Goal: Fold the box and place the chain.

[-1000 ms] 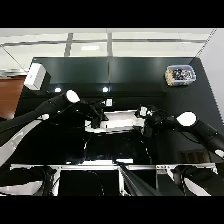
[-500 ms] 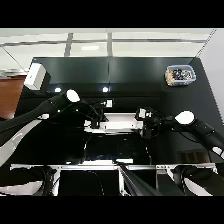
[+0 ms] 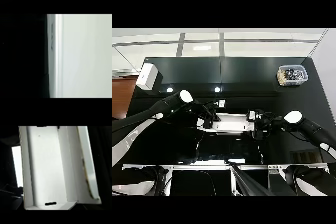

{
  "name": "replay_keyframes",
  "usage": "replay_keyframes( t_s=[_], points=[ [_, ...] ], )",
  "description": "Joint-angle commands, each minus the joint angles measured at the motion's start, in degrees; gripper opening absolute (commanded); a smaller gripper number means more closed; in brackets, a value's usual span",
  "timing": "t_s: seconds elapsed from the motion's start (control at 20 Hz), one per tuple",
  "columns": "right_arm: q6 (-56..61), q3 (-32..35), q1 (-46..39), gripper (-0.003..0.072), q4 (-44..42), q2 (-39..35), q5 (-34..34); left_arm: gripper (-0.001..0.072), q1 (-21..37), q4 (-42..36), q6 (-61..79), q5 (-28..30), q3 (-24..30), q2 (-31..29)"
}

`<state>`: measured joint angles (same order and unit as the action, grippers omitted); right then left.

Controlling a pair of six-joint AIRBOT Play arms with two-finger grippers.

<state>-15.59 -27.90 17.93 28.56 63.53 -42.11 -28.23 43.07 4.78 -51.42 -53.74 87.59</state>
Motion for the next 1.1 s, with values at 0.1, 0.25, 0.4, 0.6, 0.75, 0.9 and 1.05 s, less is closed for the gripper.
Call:
replay_keyframes(
  t_s=[0.1,0.25,0.4,0.6,0.75,0.9,1.05],
  points=[
    [-2.1,0.0,0.0,0.0700,-0.1,2.0,-0.2,0.0026,-0.1,0.4,-0.1,-0.7,0.0,0.3],
    [-4.8,0.0,0.1,0.0700,0.0,3.4,-0.2,0.0026,-0.1,0.4,-0.1,-0.7,0.0,0.3],
    [-5.3,0.0,0.3,0.0699,-0.1,4.6,-0.2,0.0026,-0.1,0.4,-0.1,-1.2,0.0,0.3],
    [-5.2,0.0,0.4,0.0699,0.0,5.7,-0.3,0.0026,-0.1,0.3,-0.1,-1.4,0.0,0.3],
    [-5.2,0.0,0.4,0.0699,0.0,5.7,-0.3,0.0026,-0.1,0.4,-0.3,-1.8,0.0,0.3],
    [-4.8,-0.1,0.4,0.0699,0.7,5.8,-0.3,0.0026,-0.1,0.3,-0.3,-1.8,0.0,0.3],
    [-3.3,-0.4,0.4,0.0699,1.5,6.1,-0.1,0.0026,-0.1,0.3,-0.5,-1.8,0.0,0.3]
  ],
)
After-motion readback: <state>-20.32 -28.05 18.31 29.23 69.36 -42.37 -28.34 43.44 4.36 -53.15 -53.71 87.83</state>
